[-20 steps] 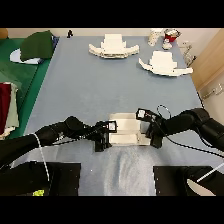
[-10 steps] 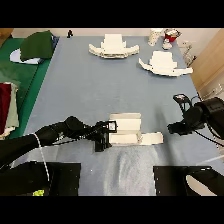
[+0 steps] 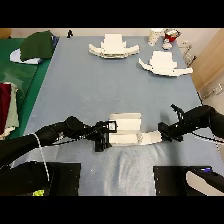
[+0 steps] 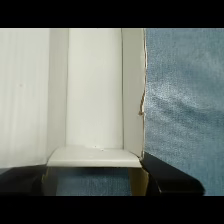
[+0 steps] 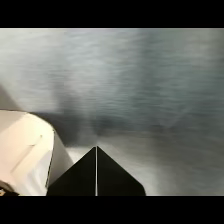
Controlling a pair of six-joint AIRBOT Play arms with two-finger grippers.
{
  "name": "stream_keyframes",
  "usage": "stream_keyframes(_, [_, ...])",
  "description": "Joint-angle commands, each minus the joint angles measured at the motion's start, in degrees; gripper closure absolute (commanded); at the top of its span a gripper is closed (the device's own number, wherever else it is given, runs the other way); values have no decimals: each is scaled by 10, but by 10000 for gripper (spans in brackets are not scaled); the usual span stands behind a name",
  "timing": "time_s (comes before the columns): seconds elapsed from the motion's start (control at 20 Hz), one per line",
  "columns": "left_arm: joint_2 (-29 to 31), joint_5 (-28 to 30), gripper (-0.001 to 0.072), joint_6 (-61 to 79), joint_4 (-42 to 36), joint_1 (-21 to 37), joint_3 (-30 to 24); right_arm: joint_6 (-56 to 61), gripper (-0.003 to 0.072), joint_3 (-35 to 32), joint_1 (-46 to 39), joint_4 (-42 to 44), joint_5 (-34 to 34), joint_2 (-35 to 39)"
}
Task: Fold the box.
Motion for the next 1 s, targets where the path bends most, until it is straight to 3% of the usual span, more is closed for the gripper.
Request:
stream_keyframes(0.0, [0, 0, 193, 0, 0, 0, 0, -44, 684, -7, -1, 85, -8, -5])
stream_keyframes(0.2, [0, 0, 192, 0, 0, 0, 0, -54, 683, -5, 42, 93, -6, -4])
stream_keyframes(0.25, [0, 0, 192, 0, 0, 0, 0, -54, 656, -3, 54, 93, -7, -1])
stream_keyframes(0.3, [0, 0, 193, 0, 0, 0, 0, -54, 577, 0, 64, 92, -6, 5])
stream_keyframes(0.45, [0, 0, 193, 0, 0, 0, 0, -54, 555, 21, 77, 77, -9, 31])
stream_keyframes(0.55, [0, 0, 192, 0, 0, 0, 0, -54, 378, 36, 77, 74, -21, 46])
stream_keyframes(0.65, [0, 0, 192, 0, 0, 0, 0, -54, 335, 38, 81, 74, -30, 58])
stream_keyframes(0.7, [0, 0, 193, 0, 0, 0, 0, -54, 251, 38, 87, 75, -34, 59])
stream_keyframes(0.95, [0, 0, 193, 0, 0, 0, 0, -52, 235, 38, 172, 69, 30, 55])
